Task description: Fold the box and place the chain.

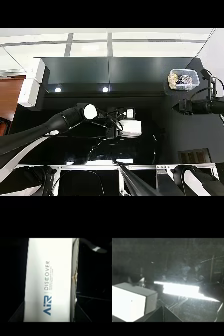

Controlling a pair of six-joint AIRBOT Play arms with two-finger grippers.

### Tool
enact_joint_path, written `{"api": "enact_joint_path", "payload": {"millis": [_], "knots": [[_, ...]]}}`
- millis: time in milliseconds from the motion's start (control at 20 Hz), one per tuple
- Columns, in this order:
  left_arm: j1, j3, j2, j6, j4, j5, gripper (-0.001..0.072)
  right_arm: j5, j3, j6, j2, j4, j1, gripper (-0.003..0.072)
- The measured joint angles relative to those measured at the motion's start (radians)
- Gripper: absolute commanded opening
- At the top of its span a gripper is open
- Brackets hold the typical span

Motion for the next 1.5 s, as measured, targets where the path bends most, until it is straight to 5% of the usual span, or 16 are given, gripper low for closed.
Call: {"api": "enact_joint_path", "payload": {"millis": [550,600,650,700,950,1200,1500], "knots": [[-0.075,0.011,-0.056,0.102,-0.093,0.128,0.0677,-0.005,0.000,0.000,0.000,0.000,0.000,0.0008],[-0.080,0.015,-0.060,0.105,-0.100,0.136,0.0549,-0.005,0.000,0.000,0.000,0.000,0.000,0.0008],[-0.084,0.019,-0.063,0.106,-0.105,0.138,0.0298,-0.005,0.000,0.000,0.000,0.000,0.000,0.0008],[-0.087,0.024,-0.064,0.109,-0.108,0.136,0.0196,-0.005,0.000,0.000,0.000,0.000,0.000,0.0008],[-0.043,0.055,-0.040,0.000,-0.061,0.077,0.0196,-0.005,0.000,0.000,0.000,-0.001,0.000,0.0008],[0.186,0.064,0.082,-0.450,0.249,-0.073,0.0196,-0.005,0.000,-0.001,0.000,-0.001,0.000,0.0008],[0.728,0.005,0.267,-0.878,0.537,-0.375,0.0196,-0.005,0.000,-0.001,0.000,-0.001,0.000,0.0008]]}}
